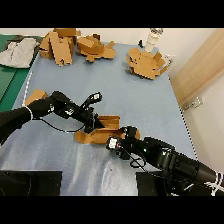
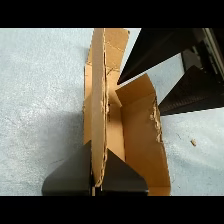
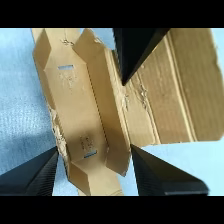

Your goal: Fold the box.

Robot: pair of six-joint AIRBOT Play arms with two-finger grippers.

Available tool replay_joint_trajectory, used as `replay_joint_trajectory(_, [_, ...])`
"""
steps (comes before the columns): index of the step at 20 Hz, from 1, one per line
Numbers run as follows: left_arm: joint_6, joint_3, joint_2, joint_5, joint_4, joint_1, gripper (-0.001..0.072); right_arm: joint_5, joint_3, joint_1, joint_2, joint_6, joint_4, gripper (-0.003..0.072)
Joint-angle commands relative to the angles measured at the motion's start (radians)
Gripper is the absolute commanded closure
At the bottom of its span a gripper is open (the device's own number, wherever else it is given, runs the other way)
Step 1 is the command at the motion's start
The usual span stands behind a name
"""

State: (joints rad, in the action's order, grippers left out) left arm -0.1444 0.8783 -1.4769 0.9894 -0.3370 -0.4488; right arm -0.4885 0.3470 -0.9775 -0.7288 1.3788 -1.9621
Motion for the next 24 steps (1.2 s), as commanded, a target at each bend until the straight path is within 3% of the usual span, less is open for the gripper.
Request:
replay_joint_trajectory(1, [0.000, 0.001, -0.001, 0.001, 0.000, 0.000, 0.0697, 0.001, 0.001, -0.001, 0.000, 0.016, 0.006, -0.0034])
replay_joint_trajectory(6, [0.000, 0.001, -0.001, 0.003, 0.000, 0.000, 0.0697, -0.070, 0.008, 0.001, 0.005, 0.037, -0.016, -0.0034])
replay_joint_trajectory(10, [0.000, 0.001, -0.001, 0.005, 0.000, 0.000, 0.0697, -0.051, 0.008, 0.085, 0.005, 0.089, 0.013, -0.0034])
replay_joint_trajectory(12, [0.000, 0.001, 0.000, 0.006, 0.000, 0.000, 0.0698, -0.008, 0.008, 0.133, 0.005, -0.070, 0.137, -0.0034])
replay_joint_trajectory(15, [-0.001, 0.001, -0.001, 0.006, 0.000, 0.000, 0.0698, 0.000, 0.008, 0.205, 0.005, -0.455, 0.509, -0.0034])
replay_joint_trajectory(17, [-0.001, 0.001, -0.001, 0.007, 0.000, 0.000, 0.0698, 0.000, 0.008, 0.257, -0.002, -0.602, 0.657, -0.0034])
replay_joint_trajectory(24, [-0.001, 0.001, -0.001, 0.008, 0.000, 0.000, 0.0698, -0.058, 0.065, 0.373, -0.121, -0.879, 0.843, -0.0034])
